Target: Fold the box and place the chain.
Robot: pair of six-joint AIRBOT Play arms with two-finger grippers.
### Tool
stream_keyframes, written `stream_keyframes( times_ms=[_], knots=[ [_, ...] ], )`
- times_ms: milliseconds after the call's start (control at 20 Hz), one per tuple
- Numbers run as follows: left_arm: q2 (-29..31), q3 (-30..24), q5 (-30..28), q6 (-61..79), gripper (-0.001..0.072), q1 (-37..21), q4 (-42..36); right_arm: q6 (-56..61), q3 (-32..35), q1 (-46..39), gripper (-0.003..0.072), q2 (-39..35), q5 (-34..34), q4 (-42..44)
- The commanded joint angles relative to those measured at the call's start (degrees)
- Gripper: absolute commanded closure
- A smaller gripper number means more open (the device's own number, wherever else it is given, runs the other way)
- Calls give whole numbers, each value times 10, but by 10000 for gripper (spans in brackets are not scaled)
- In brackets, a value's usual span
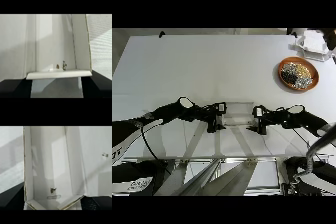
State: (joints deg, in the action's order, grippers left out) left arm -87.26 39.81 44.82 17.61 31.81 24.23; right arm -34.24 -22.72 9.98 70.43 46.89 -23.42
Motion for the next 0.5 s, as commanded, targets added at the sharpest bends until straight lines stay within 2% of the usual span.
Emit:
stream_keyframes(
  times_ms=[0,250,450],
  knots=[
    [0,0,0,0,389,0,0,70,0,0,-18,-35,-4,-69],
    [0,0,0,0,389,0,0,255,0,0,-16,-99,-2,-244],
    [0,0,0,0,389,0,0,330,0,0,-16,-194,7,-263]
  ],
)
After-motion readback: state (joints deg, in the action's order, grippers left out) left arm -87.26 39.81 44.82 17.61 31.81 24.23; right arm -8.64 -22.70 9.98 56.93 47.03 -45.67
